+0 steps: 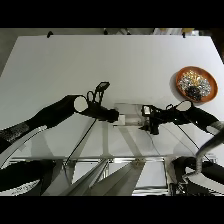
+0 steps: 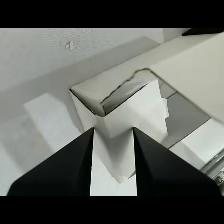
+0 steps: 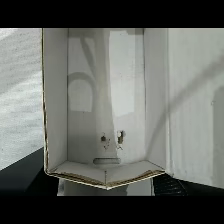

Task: Fold the box and place the chain.

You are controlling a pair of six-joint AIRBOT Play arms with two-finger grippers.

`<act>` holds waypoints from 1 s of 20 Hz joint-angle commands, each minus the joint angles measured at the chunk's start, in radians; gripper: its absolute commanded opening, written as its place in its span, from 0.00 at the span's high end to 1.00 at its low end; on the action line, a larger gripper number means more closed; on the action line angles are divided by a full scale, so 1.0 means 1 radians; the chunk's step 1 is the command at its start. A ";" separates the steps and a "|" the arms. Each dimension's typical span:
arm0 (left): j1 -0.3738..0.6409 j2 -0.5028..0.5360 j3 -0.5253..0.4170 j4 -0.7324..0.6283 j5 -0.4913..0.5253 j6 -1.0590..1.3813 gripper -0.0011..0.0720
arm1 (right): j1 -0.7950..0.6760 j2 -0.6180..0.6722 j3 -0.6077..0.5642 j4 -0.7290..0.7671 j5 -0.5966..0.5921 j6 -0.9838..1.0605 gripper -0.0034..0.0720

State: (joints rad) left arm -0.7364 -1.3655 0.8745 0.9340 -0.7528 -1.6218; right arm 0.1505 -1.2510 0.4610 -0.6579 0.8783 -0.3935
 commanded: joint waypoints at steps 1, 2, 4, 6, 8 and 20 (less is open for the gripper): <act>-0.050 -0.035 0.066 0.138 -0.029 -0.182 0.60 | 0.000 0.000 0.000 0.000 0.000 0.000 0.35; -0.062 -0.051 0.088 0.174 -0.055 -0.225 0.60 | 0.000 0.000 0.000 0.000 0.000 0.000 0.35; -0.086 -0.079 0.126 0.253 -0.095 -0.314 0.60 | 0.000 0.000 0.000 0.000 0.000 0.000 0.35; -0.105 -0.101 0.154 0.315 -0.121 -0.404 0.60 | 0.000 0.000 0.000 0.000 0.000 0.000 0.35; -0.113 -0.131 0.190 0.350 -0.170 -0.477 0.60 | 0.000 0.000 0.000 0.000 0.000 0.000 0.35; -0.162 -0.316 0.382 0.438 -0.365 -0.702 0.68 | 0.000 0.000 0.000 0.000 0.000 0.000 0.35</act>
State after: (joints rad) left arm -0.8955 -1.6569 1.2301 1.3575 -1.0950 -2.2890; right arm 0.1505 -1.2510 0.4610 -0.6579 0.8787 -0.3939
